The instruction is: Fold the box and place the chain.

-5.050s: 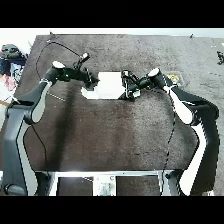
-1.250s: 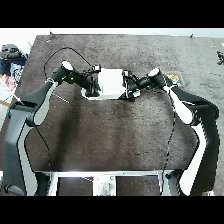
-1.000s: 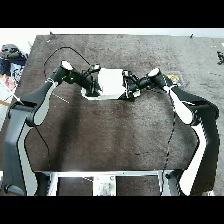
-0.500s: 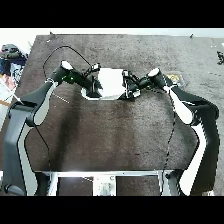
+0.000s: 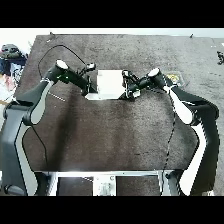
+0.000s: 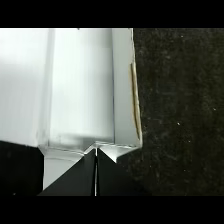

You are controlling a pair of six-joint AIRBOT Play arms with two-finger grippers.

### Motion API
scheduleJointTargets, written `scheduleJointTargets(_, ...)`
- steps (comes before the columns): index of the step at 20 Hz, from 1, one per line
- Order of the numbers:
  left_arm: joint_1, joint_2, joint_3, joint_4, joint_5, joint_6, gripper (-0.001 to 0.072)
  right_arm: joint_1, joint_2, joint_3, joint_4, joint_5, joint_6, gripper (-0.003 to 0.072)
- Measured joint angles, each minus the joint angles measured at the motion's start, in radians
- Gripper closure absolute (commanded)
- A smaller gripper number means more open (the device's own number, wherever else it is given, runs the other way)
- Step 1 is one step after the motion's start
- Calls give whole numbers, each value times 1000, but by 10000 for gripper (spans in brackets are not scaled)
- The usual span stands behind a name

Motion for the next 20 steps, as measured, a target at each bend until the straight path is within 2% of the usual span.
scheduleJointTargets(5,37,82,1,-5,-33,-97,704,0,0,0,0,0,-1,265)
scheduleJointTargets(10,99,190,0,-7,-18,-388,705,0,0,0,-1,0,-2,265)
scheduleJointTargets(15,179,224,0,-19,22,-675,705,0,0,0,-1,0,-2,265)
scheduleJointTargets(20,211,239,-2,8,54,-813,705,0,0,0,-1,0,-2,264)
